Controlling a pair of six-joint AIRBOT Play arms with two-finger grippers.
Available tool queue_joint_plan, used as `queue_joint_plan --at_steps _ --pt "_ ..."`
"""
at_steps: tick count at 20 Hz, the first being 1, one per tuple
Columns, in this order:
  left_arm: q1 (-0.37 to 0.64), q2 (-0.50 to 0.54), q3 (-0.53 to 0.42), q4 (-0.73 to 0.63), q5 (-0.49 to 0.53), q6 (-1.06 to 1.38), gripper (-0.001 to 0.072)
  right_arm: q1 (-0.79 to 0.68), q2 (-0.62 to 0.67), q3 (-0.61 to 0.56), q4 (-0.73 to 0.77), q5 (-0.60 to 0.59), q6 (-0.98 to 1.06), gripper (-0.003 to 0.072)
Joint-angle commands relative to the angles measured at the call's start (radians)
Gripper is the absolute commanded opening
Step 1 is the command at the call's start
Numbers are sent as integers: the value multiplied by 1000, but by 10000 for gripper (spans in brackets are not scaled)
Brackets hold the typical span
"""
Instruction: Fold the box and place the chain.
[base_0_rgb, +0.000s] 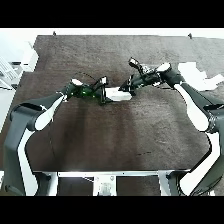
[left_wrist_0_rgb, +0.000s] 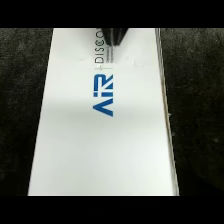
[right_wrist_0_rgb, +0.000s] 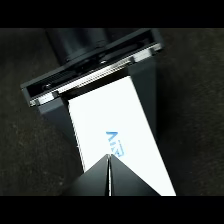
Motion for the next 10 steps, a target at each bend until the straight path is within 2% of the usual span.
queue_joint_plan --at_steps 1,6,10 --pt "0 0 0 0 0 -1 327 -12 -4 -10 31 -2 -9 12" --pt "0 0 1 0 0 0 328 -5 -15 -75 20 -13 -5 12" --pt "0 0 0 0 0 0 328 -6 -15 -85 -32 -13 34 12"
